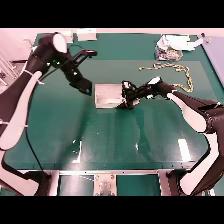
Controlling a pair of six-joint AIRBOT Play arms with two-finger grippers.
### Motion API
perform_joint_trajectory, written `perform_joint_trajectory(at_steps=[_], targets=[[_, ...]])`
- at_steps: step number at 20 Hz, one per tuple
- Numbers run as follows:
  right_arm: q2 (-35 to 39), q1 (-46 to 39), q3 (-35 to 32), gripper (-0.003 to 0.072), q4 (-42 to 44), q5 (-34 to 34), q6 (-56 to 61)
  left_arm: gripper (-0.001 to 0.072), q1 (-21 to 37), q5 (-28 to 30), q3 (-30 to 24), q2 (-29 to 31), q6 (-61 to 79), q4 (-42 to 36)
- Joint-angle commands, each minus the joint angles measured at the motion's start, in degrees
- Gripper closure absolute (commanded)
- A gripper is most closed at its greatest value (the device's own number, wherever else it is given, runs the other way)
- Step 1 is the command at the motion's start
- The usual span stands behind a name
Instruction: Fold the box and place the chain.
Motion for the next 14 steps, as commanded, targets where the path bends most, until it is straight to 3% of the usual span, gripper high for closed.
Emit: perform_joint_trajectory(at_steps=[1, 4, 7, 8, 10, 14], targets=[[0.04, 0.02, 0.04, 0.0104, 0.02, 0.00, 0.00, 0.0172, 8.28, -3.65, -7.21, 0.37, 27.96, -16.17], [0.04, 0.02, 0.04, 0.0104, 0.02, 0.00, 0.00, 0.0172, 14.71, -1.92, -15.23, 0.37, 43.45, -27.82], [0.04, 0.02, 0.04, 0.0103, 0.02, 0.00, 0.00, 0.0167, 16.68, 10.47, -21.92, 0.37, 50.36, -28.44], [0.04, 0.02, 0.04, 0.0104, 0.02, 0.00, 0.00, -0.0011, 16.65, 16.15, -23.76, 0.37, 53.44, -27.78], [0.04, 0.02, 0.04, 0.0104, 0.02, 0.00, 0.00, -0.0011, 16.61, 25.16, -26.84, 0.28, 64.70, -28.96], [0.04, 0.02, 0.04, 0.0104, 0.02, 0.00, 0.00, -0.0011, 16.65, 28.81, -28.94, -1.18, 76.22, -32.61]])
